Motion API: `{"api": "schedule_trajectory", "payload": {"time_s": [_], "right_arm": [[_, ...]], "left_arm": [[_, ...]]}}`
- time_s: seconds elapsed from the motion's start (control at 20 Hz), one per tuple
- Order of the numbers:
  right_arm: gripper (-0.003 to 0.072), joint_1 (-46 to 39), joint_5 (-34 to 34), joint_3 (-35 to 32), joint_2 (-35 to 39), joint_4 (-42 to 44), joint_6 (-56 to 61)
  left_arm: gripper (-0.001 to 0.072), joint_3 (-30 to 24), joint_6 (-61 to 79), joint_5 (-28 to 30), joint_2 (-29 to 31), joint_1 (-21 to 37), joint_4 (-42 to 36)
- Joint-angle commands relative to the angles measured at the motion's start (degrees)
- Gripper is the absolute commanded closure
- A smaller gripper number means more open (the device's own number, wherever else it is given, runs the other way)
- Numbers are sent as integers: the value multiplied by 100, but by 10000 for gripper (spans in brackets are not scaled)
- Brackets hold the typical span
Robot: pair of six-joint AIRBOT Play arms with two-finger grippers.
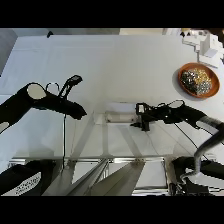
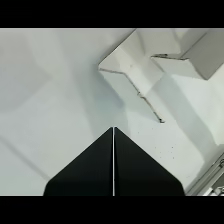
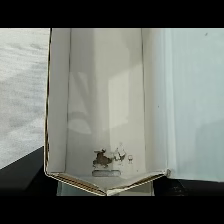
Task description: Fold the box and place the chain.
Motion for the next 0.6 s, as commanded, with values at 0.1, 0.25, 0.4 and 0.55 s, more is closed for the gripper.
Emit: {"api": "schedule_trajectory", "payload": {"time_s": [0.1, 0.25, 0.4, 0.55], "right_arm": [[331, 0, -2, 4, 4, 2, 4], [331, 0, -4, 4, 4, 2, 4], [331, 0, 0, 4, 4, 2, 4], [331, 0, -2, 4, 4, 2, 4]], "left_arm": [[707, -361, -667, 109, -492, 105, -820], [707, -361, -647, 227, -894, -35, -1445], [708, -361, -651, 352, -1139, -177, -1563], [708, -361, -669, 461, -1246, -168, -1552]]}}
